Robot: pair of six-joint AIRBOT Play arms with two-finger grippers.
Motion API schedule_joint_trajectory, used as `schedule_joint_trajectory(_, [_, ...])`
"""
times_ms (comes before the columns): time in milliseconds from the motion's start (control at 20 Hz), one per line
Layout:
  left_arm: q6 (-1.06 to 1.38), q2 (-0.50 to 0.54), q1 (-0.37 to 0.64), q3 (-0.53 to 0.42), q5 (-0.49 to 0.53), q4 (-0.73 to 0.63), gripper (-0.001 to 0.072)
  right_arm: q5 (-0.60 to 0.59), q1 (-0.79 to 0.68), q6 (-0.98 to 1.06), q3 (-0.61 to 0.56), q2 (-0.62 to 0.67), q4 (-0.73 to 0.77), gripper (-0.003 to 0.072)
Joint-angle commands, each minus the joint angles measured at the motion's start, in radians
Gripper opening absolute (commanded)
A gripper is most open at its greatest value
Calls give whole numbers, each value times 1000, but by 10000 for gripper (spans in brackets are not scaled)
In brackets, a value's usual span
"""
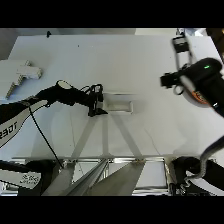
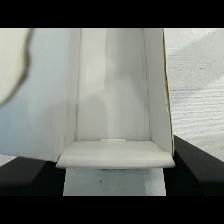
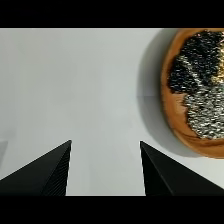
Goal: Fold the box and place the chain.
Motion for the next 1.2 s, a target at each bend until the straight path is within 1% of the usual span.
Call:
schedule_joint_trajectory(0, [0,0,0,0,0,0,395,-74,-269,-124,0,2,-2,474])
schedule_joint_trajectory(150, [0,0,0,0,0,0,395,-134,-499,-190,0,-58,100,479])
schedule_joint_trajectory(200, [0,0,0,0,0,0,395,-151,-560,-237,0,-93,134,497])
schedule_joint_trajectory(250, [0,0,0,0,0,0,395,-177,-607,-269,0,-132,153,567])
schedule_joint_trajectory(300, [0,0,0,0,0,0,395,-202,-637,-284,0,-168,152,577])
schedule_joint_trajectory(450, [0,0,0,0,0,0,395,-280,-681,-278,0,-280,142,576])
schedule_joint_trajectory(700, [0,0,0,0,0,0,395,-384,-675,-240,0,-432,138,573])
schedule_joint_trajectory(850, [0,0,0,0,0,0,395,-398,-661,-218,0,-481,135,483])
schedule_joint_trajectory(900, [0,0,0,0,0,0,395,-396,-658,-218,0,-484,134,396])
schedule_joint_trajectory(950, [1,0,0,0,0,0,395,-394,-656,-219,0,-484,134,348])
schedule_joint_trajectory(1000, [0,0,0,0,0,0,395,-389,-654,-219,0,-484,134,278])
schedule_joint_trajectory(1100, [0,0,0,0,0,0,395,-367,-646,-219,0,-481,125,22])
schedule_joint_trajectory(1150, [0,0,0,0,0,0,395,-351,-636,-220,0,-475,115,15])
